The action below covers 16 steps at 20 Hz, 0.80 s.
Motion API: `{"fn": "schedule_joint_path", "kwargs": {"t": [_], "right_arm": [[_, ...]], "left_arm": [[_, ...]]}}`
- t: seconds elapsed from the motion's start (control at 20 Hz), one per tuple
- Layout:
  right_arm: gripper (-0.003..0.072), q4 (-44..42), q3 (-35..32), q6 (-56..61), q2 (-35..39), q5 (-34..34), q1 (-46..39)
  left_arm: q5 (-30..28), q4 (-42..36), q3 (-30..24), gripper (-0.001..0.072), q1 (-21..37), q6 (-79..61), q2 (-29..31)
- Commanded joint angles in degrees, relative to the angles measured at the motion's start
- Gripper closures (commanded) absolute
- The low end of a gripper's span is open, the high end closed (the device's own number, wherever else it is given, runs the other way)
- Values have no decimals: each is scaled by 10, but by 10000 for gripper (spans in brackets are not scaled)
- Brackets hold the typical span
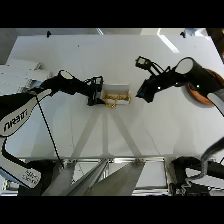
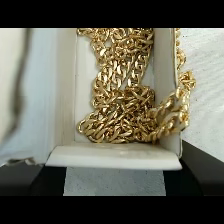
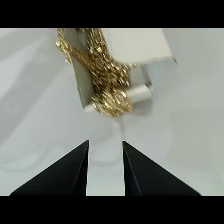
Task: Fold the box and place the chain.
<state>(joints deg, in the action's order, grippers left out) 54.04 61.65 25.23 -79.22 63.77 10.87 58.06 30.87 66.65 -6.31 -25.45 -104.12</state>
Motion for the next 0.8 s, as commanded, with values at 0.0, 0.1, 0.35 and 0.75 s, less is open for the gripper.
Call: {"fn": "schedule_joint_path", "kwargs": {"t": [0.0, 0.1, 0.35, 0.75], "right_arm": [[447, -16, -26, -102, -19, 3, -46], [447, -56, -34, -167, -47, -6, -49], [347, -181, -34, -345, -137, -22, -49], [348, -265, -34, -497, -168, -49, -49]], "left_arm": [[0, 0, 0, 414, 0, 0, 0], [0, 0, 0, 414, 0, 0, 0], [0, 0, 0, 414, 0, 0, 0], [0, 0, 0, 414, 0, 0, 0]]}}
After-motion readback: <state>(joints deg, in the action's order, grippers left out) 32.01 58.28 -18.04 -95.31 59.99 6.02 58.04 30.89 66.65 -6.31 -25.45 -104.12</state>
